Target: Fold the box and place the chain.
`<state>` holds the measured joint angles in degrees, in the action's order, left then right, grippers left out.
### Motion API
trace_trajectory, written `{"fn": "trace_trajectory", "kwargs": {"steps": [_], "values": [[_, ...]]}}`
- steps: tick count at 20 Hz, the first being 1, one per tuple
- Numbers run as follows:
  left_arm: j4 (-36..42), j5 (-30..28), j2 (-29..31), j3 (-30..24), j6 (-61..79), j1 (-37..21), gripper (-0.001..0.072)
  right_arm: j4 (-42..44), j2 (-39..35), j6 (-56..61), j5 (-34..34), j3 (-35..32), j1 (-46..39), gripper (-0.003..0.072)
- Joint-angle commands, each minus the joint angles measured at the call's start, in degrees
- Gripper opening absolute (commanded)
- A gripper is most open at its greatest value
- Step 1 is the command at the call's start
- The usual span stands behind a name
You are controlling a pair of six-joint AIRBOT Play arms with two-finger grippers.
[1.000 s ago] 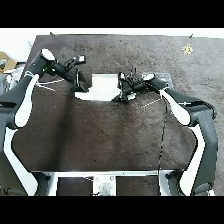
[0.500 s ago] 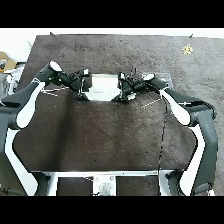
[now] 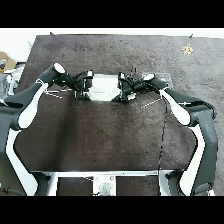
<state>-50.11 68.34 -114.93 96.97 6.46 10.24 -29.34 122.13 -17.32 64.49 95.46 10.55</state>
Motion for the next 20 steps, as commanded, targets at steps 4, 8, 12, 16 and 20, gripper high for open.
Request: {"fn": "trace_trajectory", "kwargs": {"steps": [4, 8, 12, 16, 20], "values": [[-0.28, -0.09, -0.02, -0.02, -0.17, 0.0, 0.0435, 0.0, -0.02, 0.0, 0.0, 0.0, 0.04, 0.0444], [0.0, 0.68, -0.02, -0.02, -0.17, 0.0, 0.0348, 0.02, -0.02, 0.0, 0.0, 0.0, 0.04, 0.0444], [2.89, 2.49, -0.02, -0.02, -0.39, 0.02, 0.0339, 0.02, -0.02, 0.0, 0.0, 0.0, 0.04, 0.0444], [4.52, 2.67, -0.2, -0.02, -0.35, 0.02, 0.0107, 0.02, -0.02, 0.0, 0.0, 0.0, 0.04, 0.0444], [8.85, 2.82, -0.63, -1.64, -0.26, 0.2, 0.0123, 0.02, -0.02, 0.0, 0.02, 0.0, 0.04, 0.0444]]}}
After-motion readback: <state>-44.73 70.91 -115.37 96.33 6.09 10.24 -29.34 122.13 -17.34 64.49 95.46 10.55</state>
